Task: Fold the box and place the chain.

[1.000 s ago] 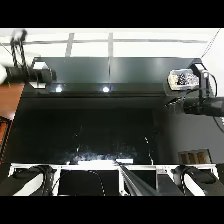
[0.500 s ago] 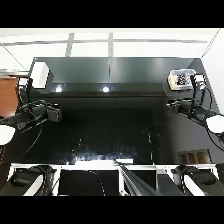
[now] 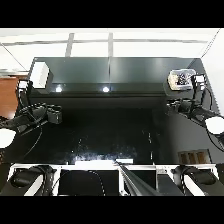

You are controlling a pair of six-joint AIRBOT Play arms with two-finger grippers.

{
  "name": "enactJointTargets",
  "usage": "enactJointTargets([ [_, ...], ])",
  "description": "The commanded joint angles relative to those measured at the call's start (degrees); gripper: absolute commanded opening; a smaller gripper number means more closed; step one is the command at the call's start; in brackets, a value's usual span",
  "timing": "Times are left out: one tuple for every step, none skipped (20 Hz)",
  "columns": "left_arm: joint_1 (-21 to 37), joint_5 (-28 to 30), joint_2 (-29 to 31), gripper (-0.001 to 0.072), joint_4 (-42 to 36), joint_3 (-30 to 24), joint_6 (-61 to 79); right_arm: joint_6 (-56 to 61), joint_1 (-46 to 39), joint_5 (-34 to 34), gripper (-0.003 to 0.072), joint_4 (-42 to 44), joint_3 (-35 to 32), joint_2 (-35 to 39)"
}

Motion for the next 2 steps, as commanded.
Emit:
enactJointTargets([
  [0.0,0.0,0.1,0.0026,0.0,0.0,0.0,0.0,0.0,-0.1,0.0014,0.0,0.0,0.0],
  [0.0,0.0,0.1,0.0026,0.0,0.0,0.0,0.0,0.0,-0.1,0.0014,0.0,0.0,0.0],
])
